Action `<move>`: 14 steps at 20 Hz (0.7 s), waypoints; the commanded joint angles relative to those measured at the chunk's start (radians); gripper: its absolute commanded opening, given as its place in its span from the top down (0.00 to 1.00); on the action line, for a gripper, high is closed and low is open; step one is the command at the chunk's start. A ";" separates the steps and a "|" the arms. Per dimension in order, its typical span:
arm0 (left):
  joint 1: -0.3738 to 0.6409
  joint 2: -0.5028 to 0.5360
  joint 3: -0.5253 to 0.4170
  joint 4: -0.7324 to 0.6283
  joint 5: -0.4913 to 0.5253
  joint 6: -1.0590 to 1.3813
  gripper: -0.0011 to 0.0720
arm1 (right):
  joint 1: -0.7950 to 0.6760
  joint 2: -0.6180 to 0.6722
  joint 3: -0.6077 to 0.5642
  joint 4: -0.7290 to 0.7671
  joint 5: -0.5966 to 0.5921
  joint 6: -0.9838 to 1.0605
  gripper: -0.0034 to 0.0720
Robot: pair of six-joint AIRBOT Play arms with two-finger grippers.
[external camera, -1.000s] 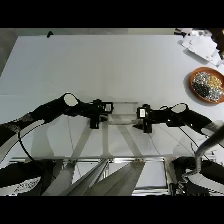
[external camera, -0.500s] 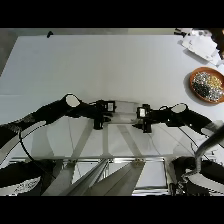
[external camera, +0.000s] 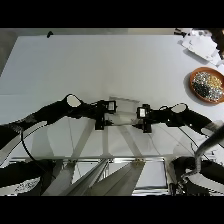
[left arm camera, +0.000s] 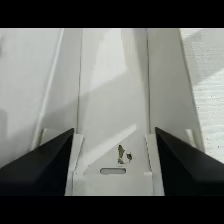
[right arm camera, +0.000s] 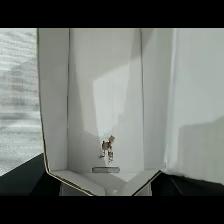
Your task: Fold the box and place the chain.
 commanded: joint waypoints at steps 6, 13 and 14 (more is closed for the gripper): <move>-0.010 -0.023 -0.001 0.002 0.072 -0.011 0.12 | 0.000 0.001 0.000 0.000 0.001 0.001 0.40; 0.026 0.089 -0.002 0.120 -0.015 -0.224 0.98 | 0.000 0.001 0.000 0.000 0.000 0.001 0.40; 0.044 0.124 -0.002 0.174 -0.015 -0.314 0.98 | 0.000 0.001 0.000 0.000 0.001 0.001 0.40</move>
